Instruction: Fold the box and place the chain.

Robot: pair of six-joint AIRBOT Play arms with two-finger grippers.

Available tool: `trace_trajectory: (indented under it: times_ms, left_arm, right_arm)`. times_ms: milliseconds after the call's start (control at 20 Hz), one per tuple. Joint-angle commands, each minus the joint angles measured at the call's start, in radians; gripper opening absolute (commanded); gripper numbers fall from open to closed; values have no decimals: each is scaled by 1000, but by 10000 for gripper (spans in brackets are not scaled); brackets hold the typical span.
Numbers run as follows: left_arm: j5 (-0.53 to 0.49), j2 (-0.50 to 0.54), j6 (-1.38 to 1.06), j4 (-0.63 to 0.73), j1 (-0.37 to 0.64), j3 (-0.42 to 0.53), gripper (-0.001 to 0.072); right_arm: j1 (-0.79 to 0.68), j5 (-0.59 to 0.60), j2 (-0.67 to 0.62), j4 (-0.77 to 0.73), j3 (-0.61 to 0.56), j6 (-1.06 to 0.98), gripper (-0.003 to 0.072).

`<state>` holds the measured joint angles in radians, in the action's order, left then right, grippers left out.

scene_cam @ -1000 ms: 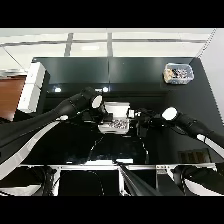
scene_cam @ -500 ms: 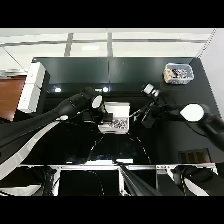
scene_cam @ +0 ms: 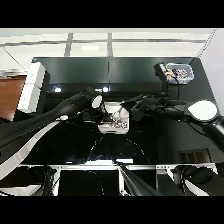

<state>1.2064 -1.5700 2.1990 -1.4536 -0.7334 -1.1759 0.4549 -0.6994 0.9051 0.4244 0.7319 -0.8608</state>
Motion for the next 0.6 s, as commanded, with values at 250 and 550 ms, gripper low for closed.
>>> trace_trajectory:
  times_ms: [250,550]
  left_arm:
    - [3,0,0,0,0,0,29]
    - [8,0,0,0,0,0,30]
  right_arm:
    - [-79,-86,27,39,3,-33,290]
    - [-304,-279,1,142,3,-33,290]
